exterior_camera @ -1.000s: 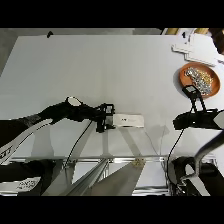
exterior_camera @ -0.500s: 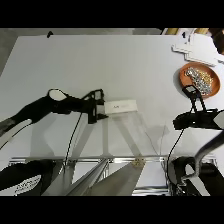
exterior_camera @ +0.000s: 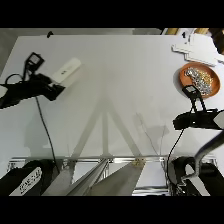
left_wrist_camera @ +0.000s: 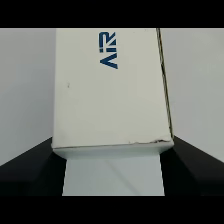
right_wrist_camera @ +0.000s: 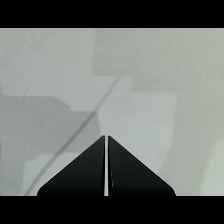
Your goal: Fold the box and place the chain.
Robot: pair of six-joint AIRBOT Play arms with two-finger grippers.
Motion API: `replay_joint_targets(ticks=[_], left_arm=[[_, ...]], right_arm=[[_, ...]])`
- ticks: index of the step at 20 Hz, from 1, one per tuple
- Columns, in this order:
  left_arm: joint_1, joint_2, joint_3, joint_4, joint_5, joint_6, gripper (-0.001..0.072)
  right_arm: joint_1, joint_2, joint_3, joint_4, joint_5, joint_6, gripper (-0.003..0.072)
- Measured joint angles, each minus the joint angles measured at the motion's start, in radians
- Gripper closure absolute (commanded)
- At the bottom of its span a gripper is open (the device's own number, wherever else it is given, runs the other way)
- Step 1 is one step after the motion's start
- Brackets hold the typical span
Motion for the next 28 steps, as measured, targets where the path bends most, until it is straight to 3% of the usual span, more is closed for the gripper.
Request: replay_joint_targets(ticks=[5,12,13,15,16,23,28], left_arm=[[0.204,-0.019,-0.006,0.175,-0.024,-0.274,0.05],[0.272,-0.077,-0.018,0.34,-0.184,-0.423,0.0482],[0.274,-0.082,-0.019,0.352,-0.209,-0.444,0.039],[0.277,-0.087,-0.02,0.366,-0.252,-0.493,0.0109],[0.278,-0.089,-0.02,0.372,-0.269,-0.519,0.0069],[0.278,-0.05,-0.02,0.387,-0.319,-0.623,0.006],[0.255,0.125,-0.02,0.389,-0.299,-0.637,0.008]], right_arm=[[0.0,0.0,0.0,0.0,0.0,0.0,0.0667],[0.0,0.0,0.0,0.0,0.0,0.0,0.0667],[0.0,0.0,0.0,0.0,0.0,0.0,0.0667],[0.0,0.0,0.0,0.0,0.0,0.0,0.0667],[0.0,0.0,0.0,0.0,0.0,0.0,0.0667],[0.0,0.0,0.0,0.0,0.0,0.0,0.0667],[0.0,0.0,0.0,0.0,0.0,0.0,0.0667]])
